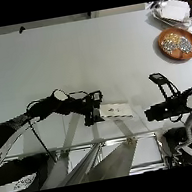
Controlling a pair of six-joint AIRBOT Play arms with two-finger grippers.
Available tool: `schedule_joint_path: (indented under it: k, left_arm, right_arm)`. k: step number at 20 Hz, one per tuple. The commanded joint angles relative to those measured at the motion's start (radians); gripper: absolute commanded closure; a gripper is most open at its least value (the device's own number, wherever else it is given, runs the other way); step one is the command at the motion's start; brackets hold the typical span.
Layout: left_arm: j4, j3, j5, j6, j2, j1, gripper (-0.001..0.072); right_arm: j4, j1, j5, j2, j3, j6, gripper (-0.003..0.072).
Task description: Fold the box and place the chain.
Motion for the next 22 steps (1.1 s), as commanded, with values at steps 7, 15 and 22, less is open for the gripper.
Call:
schedule_joint_path:
  k: [7,15,22]
  left_arm:
    - [0.144,0.001,0.098,-0.286,0.237,0.167,0.0706]
    - [0.52,0.001,0.051,-0.779,0.547,0.57,0.0707]
    - [0.792,-0.002,0.063,-1.083,0.619,0.962,0.0708]
  right_arm:
    - [-0.031,0.0,-0.073,0.001,-0.001,-0.005,0.0669]
    - [-0.042,0.0,-0.118,0.001,-0.001,-0.031,0.0669]
    - [-0.041,0.0,-0.14,0.001,-0.001,-0.079,0.0668]
